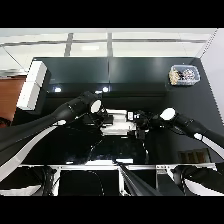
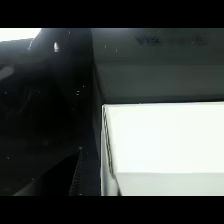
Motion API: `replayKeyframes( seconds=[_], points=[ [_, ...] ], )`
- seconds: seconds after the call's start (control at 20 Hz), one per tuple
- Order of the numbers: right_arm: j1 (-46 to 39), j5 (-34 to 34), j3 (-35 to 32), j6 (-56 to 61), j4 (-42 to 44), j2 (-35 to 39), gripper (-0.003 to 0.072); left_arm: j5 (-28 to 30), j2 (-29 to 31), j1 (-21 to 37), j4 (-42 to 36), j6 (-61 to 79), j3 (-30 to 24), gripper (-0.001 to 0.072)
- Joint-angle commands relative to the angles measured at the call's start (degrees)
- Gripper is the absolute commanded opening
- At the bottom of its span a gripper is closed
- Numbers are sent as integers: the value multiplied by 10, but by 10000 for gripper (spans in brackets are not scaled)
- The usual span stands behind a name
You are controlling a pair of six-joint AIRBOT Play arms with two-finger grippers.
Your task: Fold the box and place the chain.
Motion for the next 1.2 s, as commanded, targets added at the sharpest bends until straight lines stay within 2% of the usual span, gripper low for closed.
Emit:
replayKeyframes(
  seconds=[0.0, 0.2, 0.3, 0.4, 0.55, 0.6, 0.7, 0.75, 0.8, 0.85, 0.9, 0.95, 1.15],
  points=[
    [0, 0, 0, 0, 0, 0, 134, 0, -14, -16, 6, -19, 12, 267],
    [0, 0, 0, 0, 0, 0, 134, -1, -23, -19, 4, -19, 26, 261],
    [0, 0, 0, 0, 0, 0, 134, -1, -23, -19, 2, -16, 26, 67],
    [0, 0, 0, 0, 0, 0, 133, 0, -23, -19, -4, -17, 26, 24],
    [0, 0, 0, 0, 0, 0, 133, -1, -23, -19, -8, -16, 26, 25],
    [0, 0, 0, 0, 0, 0, 133, -1, -23, -19, -8, -16, 26, 49],
    [0, 0, 0, 0, 0, 0, 134, -1, -23, -19, -9, -17, 26, 380],
    [0, 0, 0, 0, 0, 0, 134, -1, -23, -19, -9, -16, 26, 427],
    [0, 0, 0, 0, 0, 0, 133, -2, -23, -19, -9, -16, 26, 424],
    [0, 0, 0, 0, 0, 0, 133, -2, -23, -19, -9, -16, 26, 314],
    [0, 0, 0, 0, 0, 0, 134, -2, -23, -19, -9, -16, 26, 78],
    [0, 0, 0, 0, 0, 0, 133, -1, -23, -19, -8, -17, 26, 23],
    [0, 0, 0, 0, 0, 0, 134, -4, -23, -19, -9, -16, 26, 24]
  ],
)
